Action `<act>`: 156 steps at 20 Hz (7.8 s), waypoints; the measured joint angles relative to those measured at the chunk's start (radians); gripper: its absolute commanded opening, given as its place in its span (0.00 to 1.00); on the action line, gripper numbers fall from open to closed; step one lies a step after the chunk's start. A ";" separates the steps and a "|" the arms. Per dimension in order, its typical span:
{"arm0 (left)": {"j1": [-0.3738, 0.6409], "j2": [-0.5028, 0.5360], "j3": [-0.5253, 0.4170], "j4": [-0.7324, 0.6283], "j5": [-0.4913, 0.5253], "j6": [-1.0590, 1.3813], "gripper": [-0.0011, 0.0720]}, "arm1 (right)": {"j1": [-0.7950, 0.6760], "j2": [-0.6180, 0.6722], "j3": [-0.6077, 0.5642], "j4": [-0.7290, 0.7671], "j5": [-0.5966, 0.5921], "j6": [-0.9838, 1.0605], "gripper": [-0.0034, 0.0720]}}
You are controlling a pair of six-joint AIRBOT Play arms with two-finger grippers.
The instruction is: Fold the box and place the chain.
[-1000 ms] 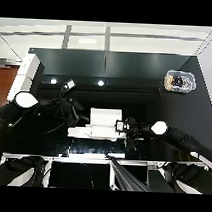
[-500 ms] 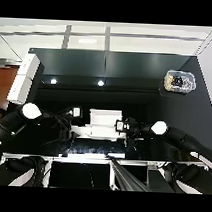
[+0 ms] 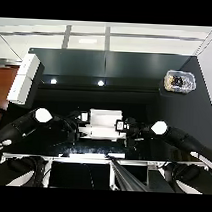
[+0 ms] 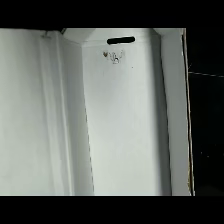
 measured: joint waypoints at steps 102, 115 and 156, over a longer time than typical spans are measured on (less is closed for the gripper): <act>0.326 0.093 -0.084 -0.143 -0.270 -1.114 0.99 | 0.000 0.000 0.000 0.000 0.000 0.003 0.51; 0.076 0.124 -0.084 -0.153 -0.080 -1.258 0.99 | 0.000 0.000 0.000 0.000 0.000 0.003 0.51; -0.299 -0.031 0.145 0.405 0.006 -1.984 0.70 | 0.000 0.000 0.000 0.000 0.000 0.003 0.51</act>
